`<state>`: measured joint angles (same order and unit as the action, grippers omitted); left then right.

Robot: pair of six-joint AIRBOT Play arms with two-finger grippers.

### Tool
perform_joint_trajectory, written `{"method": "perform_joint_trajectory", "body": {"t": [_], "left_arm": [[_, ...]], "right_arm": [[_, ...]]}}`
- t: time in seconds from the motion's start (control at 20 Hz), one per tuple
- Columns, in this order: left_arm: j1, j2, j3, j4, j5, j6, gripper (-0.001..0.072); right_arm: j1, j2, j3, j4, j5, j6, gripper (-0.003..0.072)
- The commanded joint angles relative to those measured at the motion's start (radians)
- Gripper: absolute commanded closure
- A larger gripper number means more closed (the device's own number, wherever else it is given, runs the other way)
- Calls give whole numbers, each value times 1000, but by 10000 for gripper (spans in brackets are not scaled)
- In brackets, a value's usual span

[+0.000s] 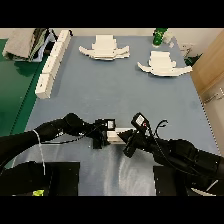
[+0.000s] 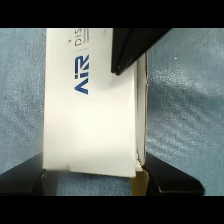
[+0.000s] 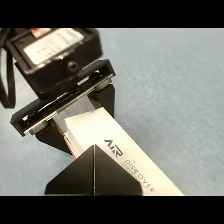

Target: Fold the box.

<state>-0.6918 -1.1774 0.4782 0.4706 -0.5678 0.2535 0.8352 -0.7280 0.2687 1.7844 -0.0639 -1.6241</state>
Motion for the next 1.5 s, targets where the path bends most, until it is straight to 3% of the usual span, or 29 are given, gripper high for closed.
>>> {"method": "perform_joint_trajectory", "body": {"t": [0.0,0.55,1.0,1.35,1.45], "left_arm": [[0,0,0,0,0,0,430],[0,0,0,0,0,0,430],[0,0,0,0,0,0,430],[0,0,0,0,0,0,430],[0,0,0,0,0,0,430]], "right_arm": [[1,3,-58,26,94,47,685],[9,-108,-81,27,93,47,684],[9,-111,-81,27,82,47,684],[5,56,-56,26,58,47,684],[-11,99,-44,26,-19,47,684]]}}
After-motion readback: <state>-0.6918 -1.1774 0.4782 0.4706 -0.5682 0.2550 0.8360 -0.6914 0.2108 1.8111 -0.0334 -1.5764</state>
